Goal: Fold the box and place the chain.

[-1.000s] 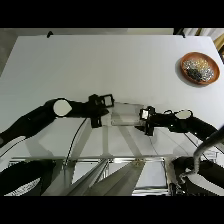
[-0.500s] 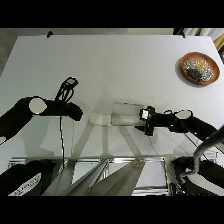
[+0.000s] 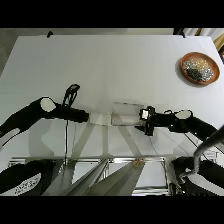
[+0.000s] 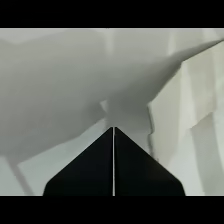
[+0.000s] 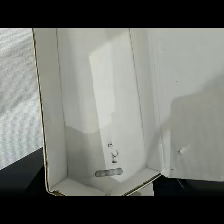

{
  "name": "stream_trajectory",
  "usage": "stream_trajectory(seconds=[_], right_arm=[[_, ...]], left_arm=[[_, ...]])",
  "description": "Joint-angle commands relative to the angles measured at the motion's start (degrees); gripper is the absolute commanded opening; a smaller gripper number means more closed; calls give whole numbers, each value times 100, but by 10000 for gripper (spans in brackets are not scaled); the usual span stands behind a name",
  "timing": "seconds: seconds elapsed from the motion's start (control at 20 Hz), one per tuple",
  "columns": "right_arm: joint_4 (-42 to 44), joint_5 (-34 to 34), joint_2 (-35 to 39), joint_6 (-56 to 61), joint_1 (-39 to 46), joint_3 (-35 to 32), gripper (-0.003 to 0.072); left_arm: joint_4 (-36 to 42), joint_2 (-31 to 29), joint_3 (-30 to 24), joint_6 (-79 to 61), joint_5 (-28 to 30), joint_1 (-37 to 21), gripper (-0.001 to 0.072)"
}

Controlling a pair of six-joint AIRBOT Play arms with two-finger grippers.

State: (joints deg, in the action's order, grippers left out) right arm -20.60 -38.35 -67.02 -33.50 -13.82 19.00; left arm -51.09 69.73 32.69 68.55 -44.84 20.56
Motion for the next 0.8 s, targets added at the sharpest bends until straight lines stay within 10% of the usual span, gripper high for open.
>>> stream_trajectory(seconds=[0.0,0.5,0.75], right_arm=[[0,-2,-2,2,-4,-2,263],[0,-2,-2,2,-4,-2,263],[0,0,-2,2,-4,-2,263]], left_arm=[[507,118,-4,-170,227,334,7],[1469,114,48,-730,304,807,17],[2234,116,190,-1488,308,1045,232]])
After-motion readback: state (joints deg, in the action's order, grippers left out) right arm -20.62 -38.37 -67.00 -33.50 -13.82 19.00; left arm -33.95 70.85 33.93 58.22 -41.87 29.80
